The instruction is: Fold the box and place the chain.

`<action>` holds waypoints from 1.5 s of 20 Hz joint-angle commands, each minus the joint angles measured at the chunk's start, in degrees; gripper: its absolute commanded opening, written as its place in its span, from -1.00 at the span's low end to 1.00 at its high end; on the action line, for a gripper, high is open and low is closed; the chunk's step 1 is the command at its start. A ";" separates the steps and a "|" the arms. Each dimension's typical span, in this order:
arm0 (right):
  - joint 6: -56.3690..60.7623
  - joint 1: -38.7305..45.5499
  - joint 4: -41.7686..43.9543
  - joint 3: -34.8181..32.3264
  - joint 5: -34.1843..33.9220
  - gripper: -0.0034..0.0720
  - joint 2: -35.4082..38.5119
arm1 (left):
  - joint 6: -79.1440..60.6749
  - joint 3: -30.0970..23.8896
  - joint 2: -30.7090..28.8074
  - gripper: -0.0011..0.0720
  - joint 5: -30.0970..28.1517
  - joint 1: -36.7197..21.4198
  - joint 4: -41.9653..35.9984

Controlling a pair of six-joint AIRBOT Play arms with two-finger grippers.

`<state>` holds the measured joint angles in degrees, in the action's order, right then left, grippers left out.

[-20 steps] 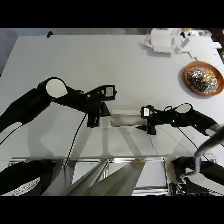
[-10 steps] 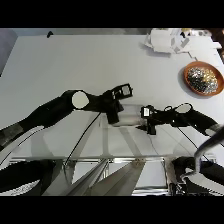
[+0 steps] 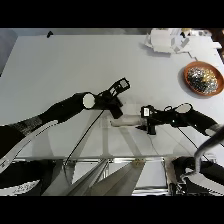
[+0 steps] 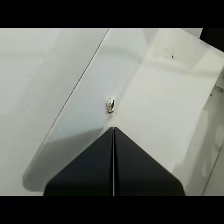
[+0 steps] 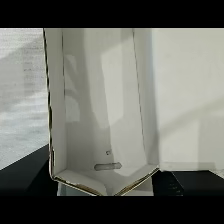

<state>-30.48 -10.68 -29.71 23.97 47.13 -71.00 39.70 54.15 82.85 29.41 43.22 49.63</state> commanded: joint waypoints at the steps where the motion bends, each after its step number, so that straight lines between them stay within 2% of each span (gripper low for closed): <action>1: -0.02 0.02 0.00 0.00 0.02 0.15 0.04 | 0.42 0.00 -4.52 -0.96 7.30 -0.04 6.14; 5: -0.02 0.02 0.00 0.00 0.02 0.15 0.04 | 0.42 0.00 -9.90 -0.96 23.23 -0.04 20.90; 7: -0.02 0.02 0.00 0.00 0.02 0.15 0.04 | 0.39 -0.02 -9.42 -0.95 29.51 -0.04 24.98; 8: -0.02 0.02 0.00 0.00 0.02 0.15 0.04 | 0.33 -0.02 -8.90 -0.95 30.86 -0.04 24.94; 11: -0.02 0.02 0.00 0.00 0.02 0.15 0.04 | -0.28 -0.11 -6.56 -0.94 30.75 -0.33 24.59; 12: -0.02 0.02 -0.02 0.00 0.02 0.15 0.04 | -2.43 -0.28 -5.90 -0.87 30.34 -0.76 24.35; 14: -0.02 0.02 0.00 0.00 0.00 0.15 0.04 | -8.20 -1.25 -5.38 -0.40 27.89 -1.16 24.30; 15: -0.02 0.02 -0.02 0.00 0.02 0.15 0.04 | -11.08 -1.70 -5.38 -0.34 26.21 -1.22 24.15; 20: 0.00 0.02 0.00 0.00 0.02 0.15 0.04 | -20.11 -1.84 -4.74 -0.36 24.76 -2.58 20.85; 23: -0.02 0.02 0.00 0.00 0.00 0.15 0.04 | -25.79 -1.84 -2.14 -0.40 24.65 -2.27 16.74; 28: -0.02 0.02 0.00 0.00 0.02 0.15 0.04 | -25.31 -1.84 -0.31 -0.40 20.87 -2.05 16.39; 30: -0.02 0.02 0.00 0.00 0.02 0.15 0.04 | -25.33 -1.84 -0.31 -0.41 20.26 -1.73 13.97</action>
<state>-30.52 -10.68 -29.74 23.99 47.13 -71.00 15.09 52.31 82.13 51.37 41.21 66.13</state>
